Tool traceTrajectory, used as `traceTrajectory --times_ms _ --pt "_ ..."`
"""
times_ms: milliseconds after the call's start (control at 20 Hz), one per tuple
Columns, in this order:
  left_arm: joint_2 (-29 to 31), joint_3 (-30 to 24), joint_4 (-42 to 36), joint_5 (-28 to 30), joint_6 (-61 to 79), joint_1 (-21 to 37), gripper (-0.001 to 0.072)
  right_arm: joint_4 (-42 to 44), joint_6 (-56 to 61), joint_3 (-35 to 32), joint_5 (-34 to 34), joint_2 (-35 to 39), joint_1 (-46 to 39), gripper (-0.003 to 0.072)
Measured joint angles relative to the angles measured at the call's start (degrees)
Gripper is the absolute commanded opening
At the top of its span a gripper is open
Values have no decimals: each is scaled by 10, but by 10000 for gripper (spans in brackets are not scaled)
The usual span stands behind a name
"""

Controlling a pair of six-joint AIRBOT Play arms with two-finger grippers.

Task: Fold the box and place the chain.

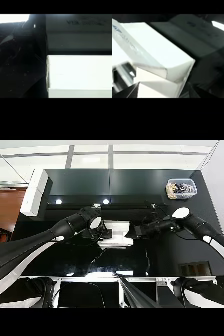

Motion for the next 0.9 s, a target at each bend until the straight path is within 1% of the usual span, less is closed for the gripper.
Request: traceTrajectory --times_ms 50,100,200,400,700,900 --pt "0 0 0 0 0 0 25 -22 28 9 -11 0 13 589" --pt "0 0 0 0 0 0 25 -48 59 19 -21 0 26 484" --pt "0 0 0 0 -1 0 25 -88 112 38 -36 0 49 475" --pt "0 0 0 0 -1 0 25 -133 184 59 -55 0 83 475" --pt "0 0 0 -2 0 0 25 -193 274 67 -86 -1 119 475" --pt "0 0 0 0 0 0 25 -241 336 68 -118 -1 146 475"
